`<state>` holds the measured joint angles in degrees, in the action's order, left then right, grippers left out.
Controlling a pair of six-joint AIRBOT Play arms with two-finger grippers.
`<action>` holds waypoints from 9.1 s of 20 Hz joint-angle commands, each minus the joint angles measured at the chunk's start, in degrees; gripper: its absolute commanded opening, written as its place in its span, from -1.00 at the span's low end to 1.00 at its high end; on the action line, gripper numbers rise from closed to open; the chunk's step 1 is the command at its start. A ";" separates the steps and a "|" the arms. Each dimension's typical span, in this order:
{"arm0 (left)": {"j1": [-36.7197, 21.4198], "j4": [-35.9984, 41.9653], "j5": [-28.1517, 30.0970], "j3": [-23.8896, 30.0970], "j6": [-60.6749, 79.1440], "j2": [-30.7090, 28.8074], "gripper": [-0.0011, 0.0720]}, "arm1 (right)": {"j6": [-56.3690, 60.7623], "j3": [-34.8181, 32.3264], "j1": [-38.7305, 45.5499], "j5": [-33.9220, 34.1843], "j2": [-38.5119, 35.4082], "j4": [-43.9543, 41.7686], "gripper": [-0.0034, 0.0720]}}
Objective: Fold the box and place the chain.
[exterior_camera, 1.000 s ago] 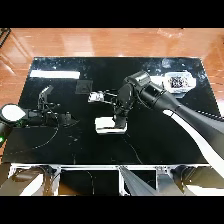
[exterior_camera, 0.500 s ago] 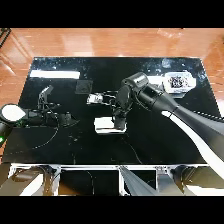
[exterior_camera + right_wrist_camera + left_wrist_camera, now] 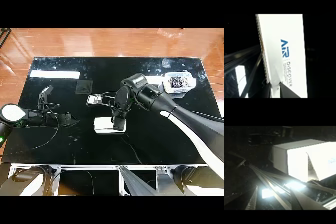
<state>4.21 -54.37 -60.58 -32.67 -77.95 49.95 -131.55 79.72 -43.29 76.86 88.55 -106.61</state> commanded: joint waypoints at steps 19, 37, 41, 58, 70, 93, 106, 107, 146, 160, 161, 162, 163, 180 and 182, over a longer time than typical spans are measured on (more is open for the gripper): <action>-0.04 0.00 -0.07 -0.04 0.02 0.02 0.42 | 0.90 -0.68 -0.04 -0.11 0.24 -0.33 -0.27; -0.04 0.00 -0.13 -0.04 1.55 0.02 0.42 | 28.04 -14.99 15.30 0.98 -14.71 -22.95 -0.85; -0.04 -0.02 -0.02 -0.04 2.80 0.02 0.42 | 28.22 -32.94 16.61 -18.53 -17.55 -48.54 -0.85; -0.04 0.00 -0.09 -0.04 2.82 0.02 0.42 | 29.20 -33.73 13.90 -23.30 -11.87 -44.19 -0.85; -0.04 0.04 -0.09 -0.04 2.82 0.02 0.42 | 30.40 -33.73 13.88 -26.18 -11.08 -41.59 -0.85; 3.28 -0.63 -7.15 -14.64 21.20 6.54 0.42 | 30.53 -33.40 29.14 -17.94 -32.02 -28.63 -0.85; 31.89 -2.14 5.64 -22.21 64.06 24.50 0.75 | 33.64 -38.80 37.90 -13.81 -34.47 -17.25 -0.85; 31.87 -2.05 5.66 -22.21 64.02 24.63 0.75 | 33.64 -38.80 37.92 -13.84 -34.47 -17.25 -0.85; 32.00 -5.16 6.60 -21.77 53.07 25.81 0.76 | 33.66 -39.06 37.88 -16.24 -34.47 -17.42 -0.85; 32.02 -5.16 6.78 -21.77 53.09 26.12 0.76 | 33.66 -39.06 37.88 -16.31 -34.47 -17.42 -0.85; 32.02 -5.16 6.78 -21.77 53.09 26.12 0.76 | 33.66 -39.06 37.88 -16.31 -34.47 -17.42 -0.85; 32.02 -5.16 6.78 -21.77 53.09 26.12 0.76 | 33.66 -39.04 37.88 -16.31 -34.47 -17.42 -0.85; 32.02 -5.16 6.75 -21.77 53.09 26.12 0.76 | 33.66 -39.06 37.88 -16.31 -34.47 -17.42 -0.85; 33.27 -7.08 8.94 -21.79 53.11 28.81 0.74 | 33.64 -39.06 37.88 -16.41 -34.47 -17.42 -0.85; 33.31 -7.06 8.94 -21.79 53.02 29.81 0.71 | 33.64 -39.06 37.88 -16.41 -34.47 -17.42 -0.85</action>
<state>37.45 -61.10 -51.55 -54.48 -24.88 78.63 -97.91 40.71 -5.39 60.45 54.13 -124.03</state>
